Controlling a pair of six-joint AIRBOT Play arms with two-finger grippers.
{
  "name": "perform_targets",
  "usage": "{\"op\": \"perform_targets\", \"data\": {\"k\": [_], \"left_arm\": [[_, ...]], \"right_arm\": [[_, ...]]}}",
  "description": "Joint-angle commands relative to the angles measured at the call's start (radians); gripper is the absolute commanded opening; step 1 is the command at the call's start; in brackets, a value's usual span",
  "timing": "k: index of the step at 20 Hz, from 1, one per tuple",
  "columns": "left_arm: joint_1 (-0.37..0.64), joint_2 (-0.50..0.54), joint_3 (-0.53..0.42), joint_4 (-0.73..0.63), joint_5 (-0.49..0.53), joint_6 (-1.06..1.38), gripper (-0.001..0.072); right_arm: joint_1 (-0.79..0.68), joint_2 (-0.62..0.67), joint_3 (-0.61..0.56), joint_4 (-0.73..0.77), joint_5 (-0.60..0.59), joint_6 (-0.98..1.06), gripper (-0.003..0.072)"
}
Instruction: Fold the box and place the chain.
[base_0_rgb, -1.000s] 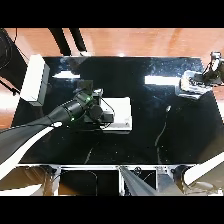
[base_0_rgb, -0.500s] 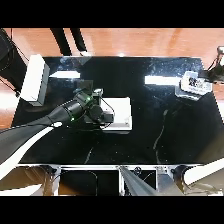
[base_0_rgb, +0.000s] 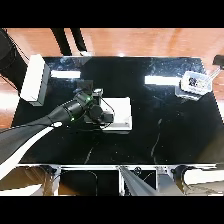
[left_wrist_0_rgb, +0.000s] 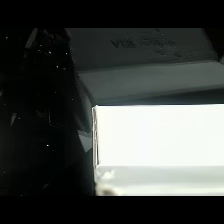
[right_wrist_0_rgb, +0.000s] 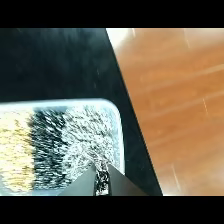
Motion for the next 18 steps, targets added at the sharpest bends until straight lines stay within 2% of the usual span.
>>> {"op": "perform_targets", "data": {"k": [1,4,7,13,18], "left_arm": [[-0.001,0.001,0.0,0.0,0.002,0.0,0.0024],[-0.001,0.001,0.0,0.002,0.004,0.0,0.0023],[-0.001,0.001,0.0,0.002,0.008,0.0,0.0023],[-0.001,0.001,0.01,0.006,0.018,0.0,0.0023],[-0.003,0.001,0.046,0.142,0.112,-0.055,0.0022]], "right_arm": [[0.0,0.113,0.021,0.139,0.02,-0.015,0.0026],[0.003,0.222,0.021,0.3,0.039,-0.02,0.0028],[0.004,0.319,0.022,0.389,0.079,-0.03,0.0029],[0.081,0.501,0.021,0.391,0.148,-0.057,0.0029],[0.225,0.601,0.021,0.391,0.18,-0.076,0.0029]]}}
